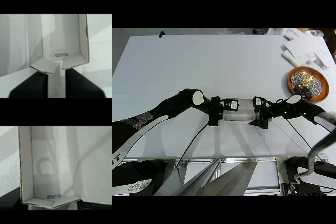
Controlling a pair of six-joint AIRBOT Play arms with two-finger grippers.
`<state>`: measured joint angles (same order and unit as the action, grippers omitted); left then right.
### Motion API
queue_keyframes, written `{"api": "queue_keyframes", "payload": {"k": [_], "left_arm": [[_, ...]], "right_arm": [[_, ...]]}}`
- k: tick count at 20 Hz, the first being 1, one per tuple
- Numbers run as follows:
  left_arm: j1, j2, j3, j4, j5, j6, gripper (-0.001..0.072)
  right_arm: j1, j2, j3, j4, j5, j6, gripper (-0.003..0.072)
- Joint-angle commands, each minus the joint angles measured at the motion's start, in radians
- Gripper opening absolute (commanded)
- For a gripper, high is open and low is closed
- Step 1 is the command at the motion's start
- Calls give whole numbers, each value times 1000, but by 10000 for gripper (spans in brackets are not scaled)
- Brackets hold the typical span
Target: Fold the box and place the chain.
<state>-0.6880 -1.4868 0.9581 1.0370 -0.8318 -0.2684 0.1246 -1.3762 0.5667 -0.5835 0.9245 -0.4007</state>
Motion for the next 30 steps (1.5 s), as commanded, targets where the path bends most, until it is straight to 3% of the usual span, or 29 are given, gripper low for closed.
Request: {"api": "queue_keyframes", "payload": {"k": [1, 9, 10, 13, 14, 16, 19, 22, 26, 30], "left_arm": [[-6, -3, -1, -40, 2, 3, 131], [-57, -35, -1, -118, 95, 3, 136], [-63, -40, -1, -123, 95, 3, 180], [-68, -41, -1, -125, 95, 2, 571], [-68, -39, -1, -124, 91, -5, 582], [-66, -27, -1, -124, 74, -6, 527], [-53, 34, -1, -95, 23, -73, 40], [-12, 136, -1, -31, -76, -268, 5], [85, 270, -1, 138, -156, -804, 4], [219, 298, -10, 165, -196, -1248, 5]], "right_arm": [[0, 1, 0, 0, 0, 0, 278], [0, 1, 0, 0, 0, 0, 278], [0, 1, 0, 0, 0, 0, 278], [0, 1, 0, 0, 0, 0, 278], [0, 1, 0, 0, 0, 0, 278], [0, 1, 0, 0, 0, 0, 278], [0, 1, 0, 0, 0, 0, 278], [0, 1, 0, 0, 0, 0, 278], [0, 1, 0, 0, 0, 0, 278], [0, 1, 0, 0, 0, 0, 278]]}}
